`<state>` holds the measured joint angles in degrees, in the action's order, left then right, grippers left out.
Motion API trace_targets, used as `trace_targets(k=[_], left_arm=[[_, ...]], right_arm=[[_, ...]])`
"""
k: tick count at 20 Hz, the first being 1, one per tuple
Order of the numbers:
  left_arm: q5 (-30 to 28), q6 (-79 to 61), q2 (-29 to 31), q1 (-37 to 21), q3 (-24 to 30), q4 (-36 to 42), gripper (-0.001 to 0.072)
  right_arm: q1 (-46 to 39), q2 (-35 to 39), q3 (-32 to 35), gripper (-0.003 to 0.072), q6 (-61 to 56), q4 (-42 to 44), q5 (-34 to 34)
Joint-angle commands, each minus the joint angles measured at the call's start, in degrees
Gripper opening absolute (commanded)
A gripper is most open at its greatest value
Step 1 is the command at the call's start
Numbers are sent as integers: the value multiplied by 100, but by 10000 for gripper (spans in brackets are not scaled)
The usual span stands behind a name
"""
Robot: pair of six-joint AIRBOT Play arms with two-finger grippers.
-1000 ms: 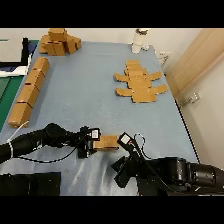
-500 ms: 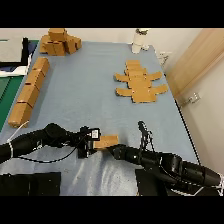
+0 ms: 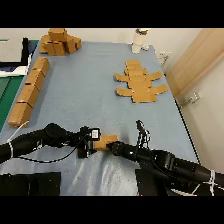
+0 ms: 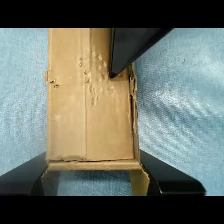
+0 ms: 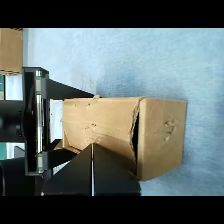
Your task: Fold the box.
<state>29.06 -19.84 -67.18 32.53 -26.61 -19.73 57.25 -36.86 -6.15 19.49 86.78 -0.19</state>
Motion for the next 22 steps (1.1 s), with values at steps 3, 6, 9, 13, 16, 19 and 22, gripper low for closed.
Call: trace_targets(k=[3,6,9,13,16,19,22], left_arm=[[0,-7,4,0,0,-2,471],[0,-7,4,0,0,-2,471],[0,-7,2,0,0,-2,471],[0,-7,2,0,0,-2,471],[2,-7,4,0,0,-2,471],[0,-7,2,0,0,-2,471],[0,-7,2,0,0,-2,471]], right_arm=[[2,-140,-26,6,7,-199,142],[2,332,-341,5,7,-765,-450],[0,872,-1088,5,269,-1628,-3357],[-437,616,-2100,5,1473,-2050,-5945],[-1217,-278,-2763,5,2531,-1458,-6242],[-2022,-1375,-3488,6,3407,-743,-6441],[-2393,-2214,-4033,6,3703,-531,-6498]])
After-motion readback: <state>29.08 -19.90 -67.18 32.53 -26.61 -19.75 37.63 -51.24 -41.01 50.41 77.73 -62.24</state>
